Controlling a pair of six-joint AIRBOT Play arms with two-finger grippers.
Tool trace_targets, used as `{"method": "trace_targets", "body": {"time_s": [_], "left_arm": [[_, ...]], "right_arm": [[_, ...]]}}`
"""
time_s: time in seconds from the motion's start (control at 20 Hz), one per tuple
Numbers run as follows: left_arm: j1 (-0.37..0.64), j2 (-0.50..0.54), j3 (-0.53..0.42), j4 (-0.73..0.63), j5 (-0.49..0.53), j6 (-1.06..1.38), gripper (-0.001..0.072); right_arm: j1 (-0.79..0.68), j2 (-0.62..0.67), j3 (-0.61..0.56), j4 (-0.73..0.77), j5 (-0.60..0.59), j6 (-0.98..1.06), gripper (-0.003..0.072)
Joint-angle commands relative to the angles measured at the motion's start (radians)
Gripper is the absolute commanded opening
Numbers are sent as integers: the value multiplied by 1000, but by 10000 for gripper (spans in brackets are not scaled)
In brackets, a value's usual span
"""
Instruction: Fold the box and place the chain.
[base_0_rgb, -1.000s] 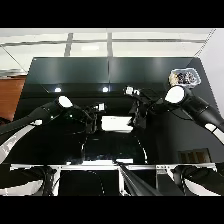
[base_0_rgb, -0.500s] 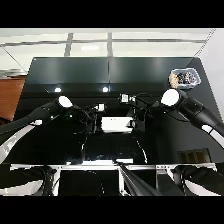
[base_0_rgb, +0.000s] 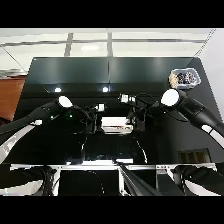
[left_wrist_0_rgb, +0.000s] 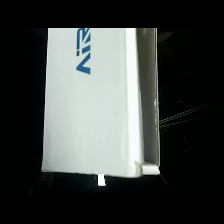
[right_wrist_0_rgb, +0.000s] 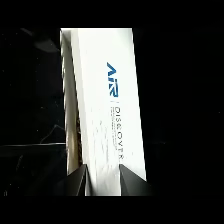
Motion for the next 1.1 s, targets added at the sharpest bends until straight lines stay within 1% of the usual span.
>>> {"method": "trace_targets", "body": {"time_s": [0.0,0.35,0.4,0.6,0.65,0.7,1.05], "left_arm": [[0,0,0,0,1,0,389],[0,0,0,0,1,0,389],[0,0,0,0,1,0,389],[0,0,0,0,1,0,389],[0,0,0,0,1,0,389],[0,0,0,0,1,0,389],[0,0,0,0,1,0,389]], "right_arm": [[0,0,0,0,3,0,232],[0,-14,-8,2,10,0,237],[0,-14,-8,2,11,0,282],[0,-14,-8,2,11,0,283],[0,-14,-8,2,11,1,295],[0,-14,-7,2,11,0,381],[0,-13,-7,2,13,12,378]]}}
